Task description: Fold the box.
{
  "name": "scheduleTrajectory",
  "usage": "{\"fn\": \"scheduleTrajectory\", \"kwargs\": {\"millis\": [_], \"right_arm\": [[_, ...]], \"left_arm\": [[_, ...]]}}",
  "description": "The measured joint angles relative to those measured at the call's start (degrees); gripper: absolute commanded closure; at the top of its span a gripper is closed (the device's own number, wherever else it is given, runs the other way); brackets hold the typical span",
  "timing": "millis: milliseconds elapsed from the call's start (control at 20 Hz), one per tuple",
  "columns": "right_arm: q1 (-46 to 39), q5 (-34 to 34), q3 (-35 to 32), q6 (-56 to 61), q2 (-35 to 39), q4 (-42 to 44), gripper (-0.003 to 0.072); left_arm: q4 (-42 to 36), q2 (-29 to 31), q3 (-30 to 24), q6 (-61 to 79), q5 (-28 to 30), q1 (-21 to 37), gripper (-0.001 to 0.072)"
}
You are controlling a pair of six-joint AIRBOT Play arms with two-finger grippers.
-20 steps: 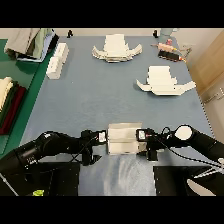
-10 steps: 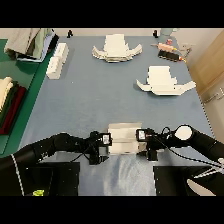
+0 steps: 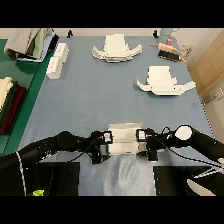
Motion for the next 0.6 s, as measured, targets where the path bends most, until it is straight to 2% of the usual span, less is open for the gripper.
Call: {"fn": "scheduleTrajectory", "kwargs": {"millis": [600], "right_arm": [[0.0, 0.0, 0.02, 0.0, 0.0, 0.0, 0.0178]], "left_arm": [[-1.03, -4.5, 1.95, 1.9, -0.24, -0.07, 0.0015]]}}
